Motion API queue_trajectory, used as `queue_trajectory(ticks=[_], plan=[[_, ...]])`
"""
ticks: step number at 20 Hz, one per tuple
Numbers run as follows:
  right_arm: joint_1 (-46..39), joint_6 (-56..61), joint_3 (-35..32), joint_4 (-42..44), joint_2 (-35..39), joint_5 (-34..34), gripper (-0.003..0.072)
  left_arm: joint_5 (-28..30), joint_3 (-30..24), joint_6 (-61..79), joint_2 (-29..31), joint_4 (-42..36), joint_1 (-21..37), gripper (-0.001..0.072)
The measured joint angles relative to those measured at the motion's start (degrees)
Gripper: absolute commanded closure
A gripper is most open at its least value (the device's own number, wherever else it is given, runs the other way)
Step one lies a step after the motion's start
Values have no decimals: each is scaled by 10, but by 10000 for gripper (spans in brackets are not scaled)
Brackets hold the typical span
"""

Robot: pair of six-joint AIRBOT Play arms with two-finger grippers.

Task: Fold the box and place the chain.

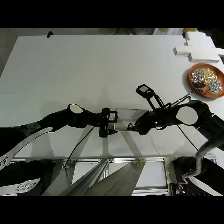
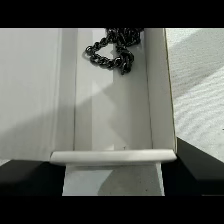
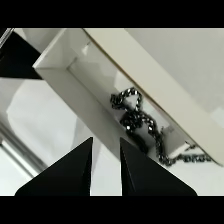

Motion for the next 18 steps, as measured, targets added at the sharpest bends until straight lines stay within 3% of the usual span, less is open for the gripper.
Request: queue_trajectory(ticks=[1, 5, 7, 8, 10, 18], plan=[[-7, 6, 22, -17, 0, 32, 671, 0, 0, 0, 0, 0, 0, 575], [-54, 46, 76, -85, 7, 143, 671, 0, 0, 0, 0, 0, 0, 575], [-76, 74, 73, -117, 9, 161, 671, 0, 0, 0, 0, 0, 0, 575], [-83, 86, 65, -129, 8, 159, 660, 0, 0, 0, 0, 0, 0, 575], [-92, 106, 36, -143, 3, 129, 386, 0, 0, 0, 0, 0, 0, 575], [-102, 153, -63, -155, -66, -22, 392, 0, 0, 0, 0, 0, 0, 575]])
